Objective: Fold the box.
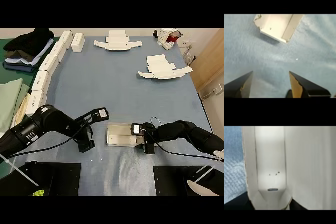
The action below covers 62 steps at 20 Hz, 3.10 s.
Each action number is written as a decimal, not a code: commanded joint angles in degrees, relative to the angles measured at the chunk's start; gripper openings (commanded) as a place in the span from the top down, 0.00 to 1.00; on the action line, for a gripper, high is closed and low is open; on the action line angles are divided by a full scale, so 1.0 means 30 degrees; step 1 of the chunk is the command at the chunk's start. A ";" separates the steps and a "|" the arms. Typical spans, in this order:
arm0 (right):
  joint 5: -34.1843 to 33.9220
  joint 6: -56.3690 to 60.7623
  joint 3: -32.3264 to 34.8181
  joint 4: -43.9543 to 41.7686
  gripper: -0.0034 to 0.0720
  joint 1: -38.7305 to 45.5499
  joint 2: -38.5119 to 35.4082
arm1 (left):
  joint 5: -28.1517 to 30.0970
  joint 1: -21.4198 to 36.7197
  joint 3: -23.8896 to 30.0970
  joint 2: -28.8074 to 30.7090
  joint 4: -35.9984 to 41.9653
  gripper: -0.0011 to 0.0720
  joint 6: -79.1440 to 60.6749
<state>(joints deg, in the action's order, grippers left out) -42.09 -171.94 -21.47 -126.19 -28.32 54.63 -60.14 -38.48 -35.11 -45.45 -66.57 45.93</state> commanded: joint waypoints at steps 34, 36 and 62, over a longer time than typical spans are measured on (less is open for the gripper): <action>0.0000 0.0007 0.0000 -0.0007 0.39 0.0000 0.0015 | 0.7788 0.1304 0.3308 -0.6652 1.4622 0.02 -2.1864; 0.0000 0.0007 0.0000 -0.0007 0.39 -0.0007 0.0015 | 0.8058 0.1151 0.3308 -0.6659 1.4586 0.02 -2.1726; 0.0000 0.0007 0.0000 -0.0007 0.39 -0.0007 0.0015 | 0.7847 0.1151 0.3213 -0.6739 1.3967 0.14 -2.0429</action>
<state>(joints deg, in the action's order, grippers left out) -42.09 -171.94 -21.47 -126.21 -28.34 54.65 -36.56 -35.07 -25.45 -65.63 -24.64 -15.40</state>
